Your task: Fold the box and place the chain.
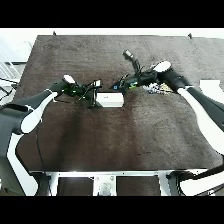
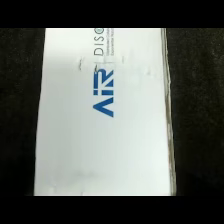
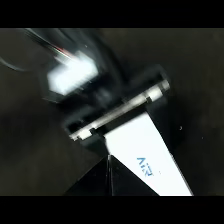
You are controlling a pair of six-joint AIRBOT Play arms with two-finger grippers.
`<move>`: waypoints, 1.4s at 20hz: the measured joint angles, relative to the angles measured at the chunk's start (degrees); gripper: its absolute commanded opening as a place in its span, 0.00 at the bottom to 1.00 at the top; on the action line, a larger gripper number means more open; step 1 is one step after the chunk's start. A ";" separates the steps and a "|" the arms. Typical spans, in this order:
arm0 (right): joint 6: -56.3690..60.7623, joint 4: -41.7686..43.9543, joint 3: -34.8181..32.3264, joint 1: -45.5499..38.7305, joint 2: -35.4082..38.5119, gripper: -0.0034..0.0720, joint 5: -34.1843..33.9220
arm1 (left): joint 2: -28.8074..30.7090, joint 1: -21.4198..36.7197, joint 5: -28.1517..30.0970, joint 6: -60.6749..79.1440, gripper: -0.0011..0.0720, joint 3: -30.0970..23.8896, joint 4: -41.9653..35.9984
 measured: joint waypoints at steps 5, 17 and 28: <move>2.49 2.03 -9.62 -3.43 16.96 0.06 -3.82 | 0.00 -0.02 0.00 0.04 0.65 -0.02 -0.15; 5.07 1.62 -38.58 -13.84 38.60 0.06 -10.60 | 5.42 1.70 -1.27 -7.91 0.04 0.85 0.76; 5.25 1.57 -40.13 -16.02 39.43 0.06 -10.93 | 19.30 23.54 10.95 -34.73 0.03 -3.80 1.97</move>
